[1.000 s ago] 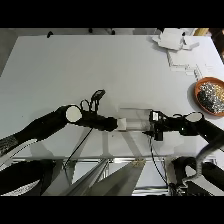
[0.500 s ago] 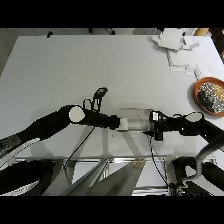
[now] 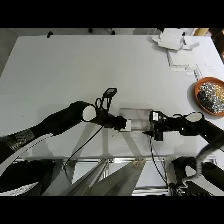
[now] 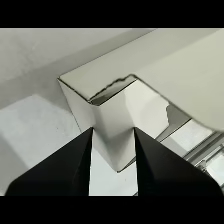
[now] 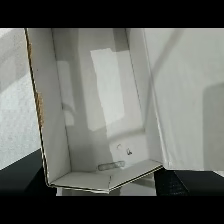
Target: Fold the box and place the chain.
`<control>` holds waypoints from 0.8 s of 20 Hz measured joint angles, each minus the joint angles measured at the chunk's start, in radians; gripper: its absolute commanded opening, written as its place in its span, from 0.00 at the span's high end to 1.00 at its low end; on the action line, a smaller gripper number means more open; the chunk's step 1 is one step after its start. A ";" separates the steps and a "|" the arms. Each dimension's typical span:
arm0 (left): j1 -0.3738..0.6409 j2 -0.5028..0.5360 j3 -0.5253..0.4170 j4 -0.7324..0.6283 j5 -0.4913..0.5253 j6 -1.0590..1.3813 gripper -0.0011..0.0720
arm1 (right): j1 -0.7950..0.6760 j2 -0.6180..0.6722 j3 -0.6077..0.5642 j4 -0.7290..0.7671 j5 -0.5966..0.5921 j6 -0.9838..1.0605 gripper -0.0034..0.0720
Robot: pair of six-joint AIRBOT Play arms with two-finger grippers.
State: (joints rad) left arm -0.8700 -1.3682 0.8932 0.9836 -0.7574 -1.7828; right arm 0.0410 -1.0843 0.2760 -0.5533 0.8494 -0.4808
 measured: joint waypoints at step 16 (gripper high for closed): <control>-0.114 -0.293 0.433 0.413 -0.407 -0.463 0.62 | 0.000 0.000 0.000 0.000 0.000 0.001 0.53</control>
State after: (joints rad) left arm -0.9844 -1.6608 1.3266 1.3968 -1.1641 -2.2459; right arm 0.0410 -1.0843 0.2760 -0.5529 0.8494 -0.4801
